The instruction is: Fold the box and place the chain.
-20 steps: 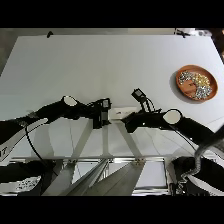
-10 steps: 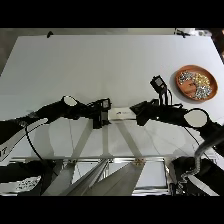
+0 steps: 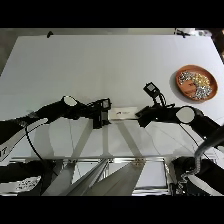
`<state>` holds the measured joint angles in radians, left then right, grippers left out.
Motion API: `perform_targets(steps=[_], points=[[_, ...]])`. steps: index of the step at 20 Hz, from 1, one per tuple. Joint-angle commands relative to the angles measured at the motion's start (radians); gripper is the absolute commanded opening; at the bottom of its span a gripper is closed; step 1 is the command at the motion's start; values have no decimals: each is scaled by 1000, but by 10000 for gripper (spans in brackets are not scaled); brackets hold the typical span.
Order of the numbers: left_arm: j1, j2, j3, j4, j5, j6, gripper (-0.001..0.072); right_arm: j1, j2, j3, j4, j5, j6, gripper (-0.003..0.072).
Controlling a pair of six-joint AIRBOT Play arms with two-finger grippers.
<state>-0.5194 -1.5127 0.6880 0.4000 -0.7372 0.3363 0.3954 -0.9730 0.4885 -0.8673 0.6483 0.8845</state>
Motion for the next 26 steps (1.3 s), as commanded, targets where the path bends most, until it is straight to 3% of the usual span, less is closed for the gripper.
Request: perform_targets(steps=[1,10,18,26], points=[[0,1,0,0,0,0,210,-1,-52,0,-11,-1,-19,4],[0,1,0,0,0,0,210,-1,-61,-2,-6,40,-25,6],[0,1,0,0,0,0,210,-1,183,42,-16,67,45,8],[0,1,0,0,0,-1,210,-1,231,42,-375,526,394,9]])
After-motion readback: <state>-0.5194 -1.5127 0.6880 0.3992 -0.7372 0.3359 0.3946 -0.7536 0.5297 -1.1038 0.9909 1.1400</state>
